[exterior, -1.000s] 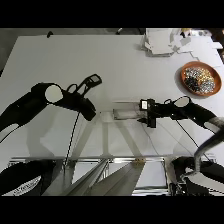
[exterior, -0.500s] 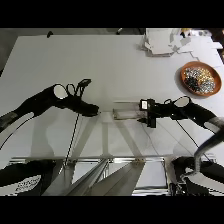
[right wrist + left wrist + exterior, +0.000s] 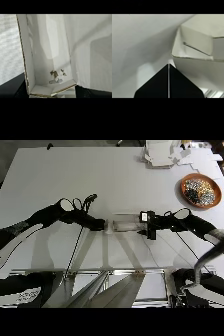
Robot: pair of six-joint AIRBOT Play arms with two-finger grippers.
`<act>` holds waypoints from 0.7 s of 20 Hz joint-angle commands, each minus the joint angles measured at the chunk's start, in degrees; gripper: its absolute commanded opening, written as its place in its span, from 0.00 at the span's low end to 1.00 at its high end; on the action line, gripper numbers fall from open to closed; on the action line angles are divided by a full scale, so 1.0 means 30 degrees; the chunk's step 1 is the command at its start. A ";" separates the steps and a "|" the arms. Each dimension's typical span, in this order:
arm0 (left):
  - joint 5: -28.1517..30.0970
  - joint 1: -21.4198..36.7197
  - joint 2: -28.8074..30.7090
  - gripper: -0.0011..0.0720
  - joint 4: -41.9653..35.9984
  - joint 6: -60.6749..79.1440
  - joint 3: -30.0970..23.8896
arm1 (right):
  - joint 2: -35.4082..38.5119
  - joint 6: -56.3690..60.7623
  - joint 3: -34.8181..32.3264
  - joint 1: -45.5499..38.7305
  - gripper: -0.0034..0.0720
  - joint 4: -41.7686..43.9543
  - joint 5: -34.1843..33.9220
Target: Fold the box and place the chain.
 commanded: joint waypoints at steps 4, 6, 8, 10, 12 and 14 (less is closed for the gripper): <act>0.0291 -0.0685 0.1137 0.03 -0.2958 0.2273 0.0000 | 0.0015 0.0007 0.0000 0.0000 0.58 0.0007 0.0000; 0.0379 -0.0780 0.1115 0.10 -0.3126 0.2266 0.0000 | 0.0015 0.0007 0.0000 0.0000 0.58 0.0007 0.0000; 0.0240 -0.0780 0.1115 0.25 -0.3126 0.2259 0.0000 | 0.0015 0.0007 0.0000 0.0000 0.58 0.0007 0.0000; 0.0000 -0.0780 0.1115 0.25 -0.3126 0.2259 0.0000 | 0.0015 0.0007 0.0000 0.0000 0.58 0.0007 0.0000; 0.0015 -0.0787 0.1115 0.25 -0.3126 0.2259 0.0000 | 0.0015 0.0007 0.0000 0.0000 0.58 0.0007 0.0000; 0.0102 -0.0940 0.1115 0.25 -0.3118 0.2259 0.0000 | 0.0015 0.0007 0.0000 0.0000 0.58 0.0007 0.0000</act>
